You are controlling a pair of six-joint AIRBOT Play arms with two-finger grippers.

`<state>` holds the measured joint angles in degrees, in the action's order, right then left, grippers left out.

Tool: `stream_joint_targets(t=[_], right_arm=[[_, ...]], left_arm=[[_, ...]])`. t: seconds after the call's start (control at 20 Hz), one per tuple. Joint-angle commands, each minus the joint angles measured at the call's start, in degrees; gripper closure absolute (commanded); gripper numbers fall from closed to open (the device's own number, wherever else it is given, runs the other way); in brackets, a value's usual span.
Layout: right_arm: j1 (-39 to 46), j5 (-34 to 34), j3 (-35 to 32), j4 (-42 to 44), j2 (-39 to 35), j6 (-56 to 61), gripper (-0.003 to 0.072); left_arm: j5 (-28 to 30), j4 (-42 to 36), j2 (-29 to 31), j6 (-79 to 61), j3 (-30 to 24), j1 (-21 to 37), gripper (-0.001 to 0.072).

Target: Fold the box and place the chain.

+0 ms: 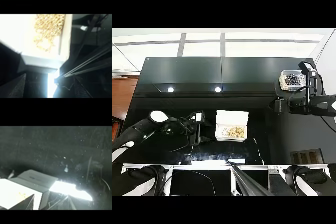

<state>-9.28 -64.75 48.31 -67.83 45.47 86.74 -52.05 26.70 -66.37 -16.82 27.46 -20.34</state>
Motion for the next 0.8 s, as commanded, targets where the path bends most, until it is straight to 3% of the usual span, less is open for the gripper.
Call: stream_joint_targets(t=[0.0,0.75], right_arm=[[0.0,2.0,0.0,0.0,0.0,0.0,0.0191],[0.0,2.4,0.0,-0.2,0.0,0.0,0.0191]], left_arm=[[0.5,-4.4,-3.8,-2.9,1.6,-1.7,-0.0001],[-0.9,-2.3,-8.4,0.0,6.3,-3.6,-0.0001]])
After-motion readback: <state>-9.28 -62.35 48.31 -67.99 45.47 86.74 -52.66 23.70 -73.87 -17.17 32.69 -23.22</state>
